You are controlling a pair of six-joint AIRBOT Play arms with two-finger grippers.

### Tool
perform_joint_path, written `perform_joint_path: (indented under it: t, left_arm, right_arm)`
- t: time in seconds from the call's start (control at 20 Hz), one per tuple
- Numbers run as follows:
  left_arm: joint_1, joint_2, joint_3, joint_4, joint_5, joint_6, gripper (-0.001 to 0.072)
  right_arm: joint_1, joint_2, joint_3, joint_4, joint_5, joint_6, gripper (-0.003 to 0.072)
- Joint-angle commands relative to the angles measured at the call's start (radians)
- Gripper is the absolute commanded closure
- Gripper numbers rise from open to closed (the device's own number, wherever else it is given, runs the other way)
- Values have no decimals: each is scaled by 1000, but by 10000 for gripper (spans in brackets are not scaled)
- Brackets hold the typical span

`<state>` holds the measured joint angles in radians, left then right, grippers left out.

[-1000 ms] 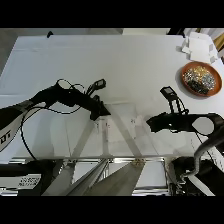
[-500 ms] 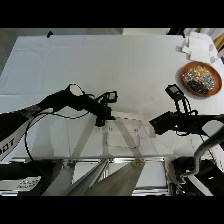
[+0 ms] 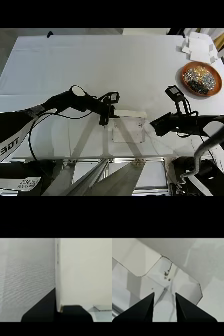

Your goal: Fold the box and place the chain.

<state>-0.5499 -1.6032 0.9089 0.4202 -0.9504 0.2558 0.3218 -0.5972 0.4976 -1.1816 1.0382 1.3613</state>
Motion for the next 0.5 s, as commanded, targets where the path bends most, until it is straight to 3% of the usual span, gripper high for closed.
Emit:
perform_joint_path:
  t: [0.0, 0.45]
  left_arm:
    - [0, -22, 0, -4, 34, 10, 708]
    - [0, -23, 0, -5, 79, 10, 706]
  right_arm:
    - [1, 1, 0, 0, 2, 0, 385]
    - [1, 1, 0, 0, 2, 0, 386]
